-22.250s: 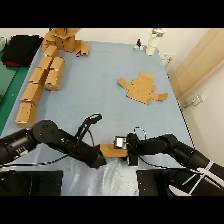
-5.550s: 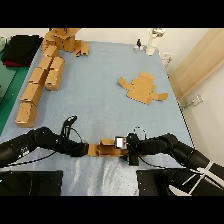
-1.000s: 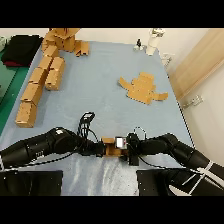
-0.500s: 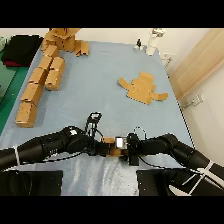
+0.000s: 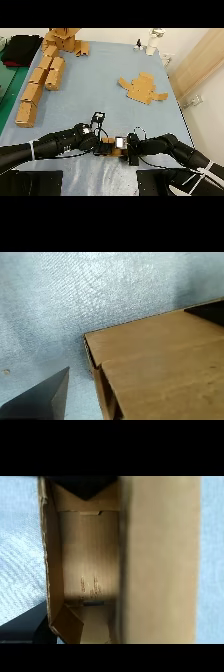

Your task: Fold the box.

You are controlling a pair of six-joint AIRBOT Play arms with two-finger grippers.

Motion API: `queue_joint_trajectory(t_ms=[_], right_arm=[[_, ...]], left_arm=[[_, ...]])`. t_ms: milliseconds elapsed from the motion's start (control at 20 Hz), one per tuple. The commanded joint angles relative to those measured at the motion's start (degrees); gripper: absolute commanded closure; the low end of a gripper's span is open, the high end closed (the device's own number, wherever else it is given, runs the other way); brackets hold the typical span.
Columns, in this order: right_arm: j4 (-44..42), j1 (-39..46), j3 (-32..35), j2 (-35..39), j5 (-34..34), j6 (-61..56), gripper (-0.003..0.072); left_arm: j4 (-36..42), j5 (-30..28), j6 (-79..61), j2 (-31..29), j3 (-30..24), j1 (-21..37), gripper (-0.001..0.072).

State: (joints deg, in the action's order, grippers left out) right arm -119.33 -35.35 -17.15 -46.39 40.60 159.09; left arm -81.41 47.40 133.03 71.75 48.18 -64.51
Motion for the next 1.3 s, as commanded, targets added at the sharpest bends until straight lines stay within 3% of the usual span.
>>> queue_joint_trajectory(t_ms=[0, 350, 600, 650, 700, 750, 800, 1000, 1100, 1200, 1250], right_arm=[[0.00, 0.00, -0.02, 0.02, -0.04, -0.02, 0.0188], [0.00, 0.00, -0.04, 0.02, -0.04, -0.02, 0.0187], [0.00, 0.00, -0.02, 0.02, -0.04, -0.02, 0.0188], [0.00, 0.00, -0.02, 0.02, -0.04, -0.02, 0.0188], [0.00, 0.00, -0.02, 0.02, -0.04, -0.02, 0.0188], [0.00, 0.00, -0.02, 0.02, -0.04, -0.02, 0.0187], [0.00, 0.00, -0.04, 0.02, -0.02, -0.02, 0.0187], [0.00, 0.00, -0.04, 0.02, -0.04, -0.02, 0.0188], [0.00, 0.00, -0.02, 0.02, -0.04, -0.02, 0.0188], [0.00, 0.00, -0.04, 0.02, -0.04, -0.02, 0.0188], [0.00, 0.00, -0.02, 0.02, -0.04, -0.02, 0.0188]], left_arm=[[-0.72, 4.24, 2.78, 2.51, 3.02, -0.15, 0.0215], [-0.70, 10.43, 6.58, 8.41, 9.07, -1.20, 0.0230], [-0.70, 11.76, 11.21, 9.44, 9.73, -1.20, 0.0269], [-0.68, 11.76, 11.76, 9.44, 9.73, -1.22, 0.0489], [-0.68, 11.74, 11.74, 9.44, 9.73, -1.25, 0.0629], [-0.66, 11.76, 11.78, 9.44, 9.73, -1.22, 0.0630], [-0.63, 11.69, 11.87, 9.44, 9.73, -1.25, 0.0696], [-0.24, 11.45, 11.85, 9.44, 9.73, -1.22, 0.0696], [0.42, 10.40, 11.56, 9.38, 9.73, -1.22, 0.0689], [0.83, 9.05, 12.11, 9.07, 9.84, -1.22, 0.0212], [0.81, 8.61, 12.04, 8.79, 9.94, -1.20, 0.0207]])
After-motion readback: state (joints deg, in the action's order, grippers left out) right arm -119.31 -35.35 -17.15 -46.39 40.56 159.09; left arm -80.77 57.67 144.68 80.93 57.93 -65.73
